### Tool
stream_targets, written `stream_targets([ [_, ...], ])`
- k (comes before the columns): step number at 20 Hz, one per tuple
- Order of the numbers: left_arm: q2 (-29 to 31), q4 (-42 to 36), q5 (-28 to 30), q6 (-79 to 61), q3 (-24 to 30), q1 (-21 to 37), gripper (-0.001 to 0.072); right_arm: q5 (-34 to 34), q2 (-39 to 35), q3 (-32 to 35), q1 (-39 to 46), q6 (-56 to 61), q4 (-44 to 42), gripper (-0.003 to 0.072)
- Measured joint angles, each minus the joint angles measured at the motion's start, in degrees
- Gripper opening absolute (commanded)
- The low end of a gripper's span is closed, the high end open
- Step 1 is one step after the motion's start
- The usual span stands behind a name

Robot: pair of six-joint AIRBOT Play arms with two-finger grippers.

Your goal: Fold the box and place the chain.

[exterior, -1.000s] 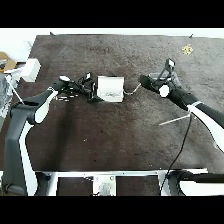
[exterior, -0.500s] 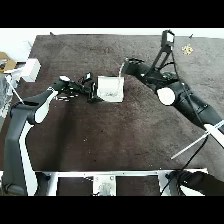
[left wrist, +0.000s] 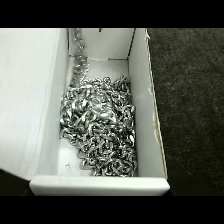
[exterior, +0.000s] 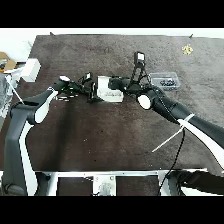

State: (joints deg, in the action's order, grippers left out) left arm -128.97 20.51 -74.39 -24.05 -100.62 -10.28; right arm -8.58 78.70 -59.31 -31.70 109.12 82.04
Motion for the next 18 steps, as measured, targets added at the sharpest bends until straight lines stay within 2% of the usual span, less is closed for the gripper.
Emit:
stream_targets([
  [3, 0.0, 0.0, 0.02, 0.0, 0.0, 0.0, 0.0401, -6.32, -2.23, 2.89, 5.49, 0.0, 2.69, 0.0365],
  [6, 0.0, 0.0, 0.0, 0.0, 0.0, 0.0, 0.0401, -8.52, -2.84, 7.85, 14.82, 0.66, 3.76, 0.0364],
  [10, 0.0, 0.0, 0.0, 0.02, 0.0, 0.0, 0.0401, -3.85, 1.03, 10.84, 24.2, 1.42, 0.92, 0.0364],
  [15, 0.0, 0.0, 0.02, 0.02, 0.0, 0.0, 0.0401, 1.33, 8.26, 7.19, 26.34, 1.62, -3.23, 0.0363],
  [16, 0.0, 0.0, 0.02, 0.0, 0.0, 0.0, 0.0401, 1.7, 9.92, 5.88, 26.23, 1.64, -3.87, 0.035],
  [18, 0.0, 0.0, 0.02, 0.0, 0.0, 0.0, 0.0401, 2.43, 12.94, 3.37, 25.83, 1.66, -4.7, 0.0169],
])
